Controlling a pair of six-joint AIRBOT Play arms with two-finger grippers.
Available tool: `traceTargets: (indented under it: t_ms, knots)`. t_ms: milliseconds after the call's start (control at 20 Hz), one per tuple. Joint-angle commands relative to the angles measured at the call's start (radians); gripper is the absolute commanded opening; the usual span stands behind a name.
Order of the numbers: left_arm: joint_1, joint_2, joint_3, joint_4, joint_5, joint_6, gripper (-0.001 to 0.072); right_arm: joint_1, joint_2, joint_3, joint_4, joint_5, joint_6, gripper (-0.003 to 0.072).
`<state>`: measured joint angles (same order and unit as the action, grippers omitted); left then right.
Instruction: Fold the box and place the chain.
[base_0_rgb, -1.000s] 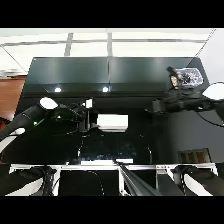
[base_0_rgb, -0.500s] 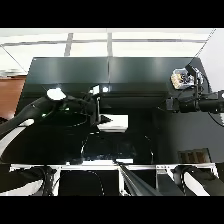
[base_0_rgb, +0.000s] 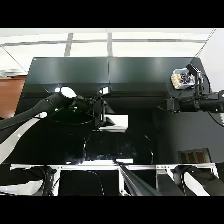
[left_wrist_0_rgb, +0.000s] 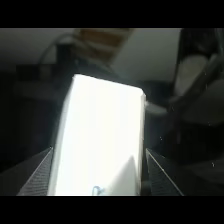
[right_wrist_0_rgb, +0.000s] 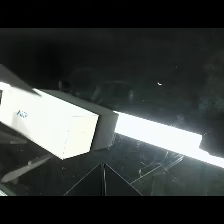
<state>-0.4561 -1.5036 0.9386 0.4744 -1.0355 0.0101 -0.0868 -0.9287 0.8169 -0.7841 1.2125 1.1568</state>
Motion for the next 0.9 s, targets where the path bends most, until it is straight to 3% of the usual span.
traceTargets:
  t_ms: [0, 850]
  knots:
    - [-0.022, -0.006, 0.004, 0.047, -0.021, -0.015, 0.071, 0.0, 0.0, 0.0, 0.0, -0.006, 0.0, 0.0011]
    - [-0.102, -0.006, 0.063, 0.277, -0.015, 0.016, 0.071, 0.0, 0.0, 0.0, -0.007, -0.006, 0.0, 0.0011]
